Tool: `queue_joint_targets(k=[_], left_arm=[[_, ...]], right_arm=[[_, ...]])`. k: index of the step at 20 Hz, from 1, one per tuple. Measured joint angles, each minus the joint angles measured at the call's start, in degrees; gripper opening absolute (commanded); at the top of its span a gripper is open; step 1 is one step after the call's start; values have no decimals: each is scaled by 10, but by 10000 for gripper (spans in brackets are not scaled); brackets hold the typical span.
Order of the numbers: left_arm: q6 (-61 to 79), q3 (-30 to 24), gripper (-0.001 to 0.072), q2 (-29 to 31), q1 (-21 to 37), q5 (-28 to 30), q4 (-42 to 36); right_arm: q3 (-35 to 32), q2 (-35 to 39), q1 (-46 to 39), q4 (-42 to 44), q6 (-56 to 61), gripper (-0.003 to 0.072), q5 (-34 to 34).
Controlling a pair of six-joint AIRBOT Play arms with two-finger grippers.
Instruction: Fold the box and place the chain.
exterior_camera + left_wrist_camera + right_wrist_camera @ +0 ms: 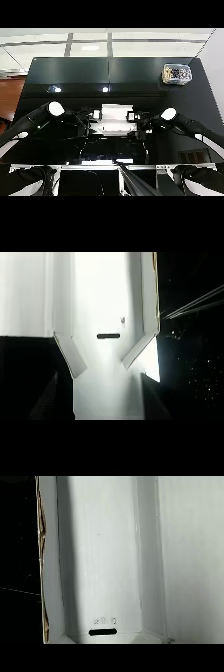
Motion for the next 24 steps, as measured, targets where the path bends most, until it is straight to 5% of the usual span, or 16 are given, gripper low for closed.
queue_joint_targets(k=[2, 4, 5, 15, 17, 18, 20, 21, 22, 23, 24], left_arm=[[7, 3, 347, -7, -2, -5, -21], [10, 4, 316, -10, -3, -6, -39], [12, 5, 220, -11, -3, -7, -45], [12, 5, 198, -40, -45, 24, -128], [10, 5, 60, -44, -50, 29, -141], [10, 5, 71, -45, -51, 28, -144], [5, 5, 406, -46, -52, 28, -149], [0, 6, 375, -46, -52, 29, -152], [-3, 6, 167, -46, -52, 29, -152], [-7, 6, 181, -46, -52, 29, -147], [-14, 6, 329, -45, -52, 28, -143]], right_arm=[[0, 0, 0, 0, 0, 155, 0], [0, 0, 0, 0, 0, 155, 0], [0, 0, 0, 0, 0, 155, 0], [0, 0, 0, 0, 0, 155, 1], [0, 0, 0, 0, 0, 155, 1], [0, 0, 0, 0, 0, 155, 0], [0, 0, 0, 0, 1, 155, 0], [0, 0, 0, 0, 1, 155, 0], [0, 0, 0, 1, 0, 155, 0], [0, 0, 0, 0, 0, 155, 0], [0, 0, 0, 0, 0, 155, 0]])
